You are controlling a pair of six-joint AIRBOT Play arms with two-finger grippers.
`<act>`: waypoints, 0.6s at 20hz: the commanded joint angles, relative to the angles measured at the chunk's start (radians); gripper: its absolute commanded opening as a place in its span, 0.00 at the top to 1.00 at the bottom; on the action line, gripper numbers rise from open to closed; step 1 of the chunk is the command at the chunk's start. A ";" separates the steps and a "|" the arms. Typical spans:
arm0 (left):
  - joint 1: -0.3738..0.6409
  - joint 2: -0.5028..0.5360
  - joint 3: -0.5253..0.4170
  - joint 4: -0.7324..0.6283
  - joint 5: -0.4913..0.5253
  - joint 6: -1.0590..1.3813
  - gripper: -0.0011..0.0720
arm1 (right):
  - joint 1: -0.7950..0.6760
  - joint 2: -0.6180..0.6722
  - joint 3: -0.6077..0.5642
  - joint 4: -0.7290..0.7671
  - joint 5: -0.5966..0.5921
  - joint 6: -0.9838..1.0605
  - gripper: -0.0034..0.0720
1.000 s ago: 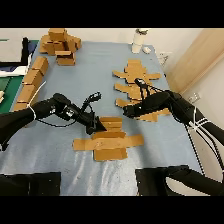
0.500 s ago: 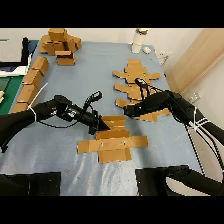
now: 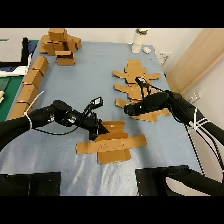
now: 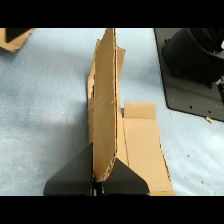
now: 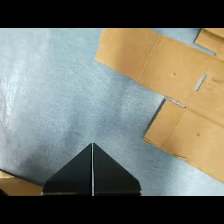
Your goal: Fold the box.
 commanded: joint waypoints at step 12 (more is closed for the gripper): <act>0.010 0.035 -0.013 0.054 0.009 -0.048 0.97 | 0.001 0.000 0.000 -0.003 -0.017 0.000 0.95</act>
